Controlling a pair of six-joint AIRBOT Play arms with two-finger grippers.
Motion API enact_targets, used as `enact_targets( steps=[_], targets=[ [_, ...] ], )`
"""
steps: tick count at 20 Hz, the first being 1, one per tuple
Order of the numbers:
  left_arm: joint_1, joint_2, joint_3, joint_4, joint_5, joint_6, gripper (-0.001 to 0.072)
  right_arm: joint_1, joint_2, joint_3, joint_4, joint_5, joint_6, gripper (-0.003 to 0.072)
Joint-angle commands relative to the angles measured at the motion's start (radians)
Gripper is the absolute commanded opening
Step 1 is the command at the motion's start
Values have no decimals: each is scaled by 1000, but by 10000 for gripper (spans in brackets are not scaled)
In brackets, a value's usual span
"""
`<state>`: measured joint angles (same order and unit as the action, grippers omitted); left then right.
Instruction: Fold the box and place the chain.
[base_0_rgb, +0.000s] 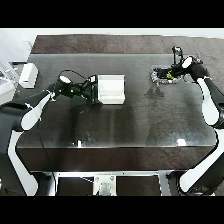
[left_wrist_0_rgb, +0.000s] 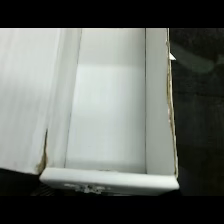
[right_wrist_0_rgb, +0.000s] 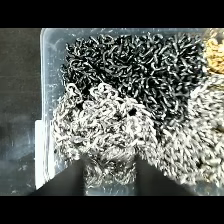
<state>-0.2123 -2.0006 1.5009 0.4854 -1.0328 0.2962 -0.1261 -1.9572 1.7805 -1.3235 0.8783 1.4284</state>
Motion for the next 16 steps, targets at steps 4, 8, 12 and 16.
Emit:
enact_targets(
  steps=[4, 8, 12, 16],
  targets=[
    [0, 0, 0, 0, 0, 0, 519, 2, -8, 38, 31, 18, 4, 8],
    [0, 0, 0, 0, 0, 0, 519, 14, 52, 77, 29, 46, 7, 6],
    [0, 0, 0, 0, 0, 0, 519, 26, 185, 77, 29, 80, 7, 6],
    [0, 0, 0, 0, 0, 0, 519, 66, 356, 77, -14, 120, 6, 6]
  ],
)
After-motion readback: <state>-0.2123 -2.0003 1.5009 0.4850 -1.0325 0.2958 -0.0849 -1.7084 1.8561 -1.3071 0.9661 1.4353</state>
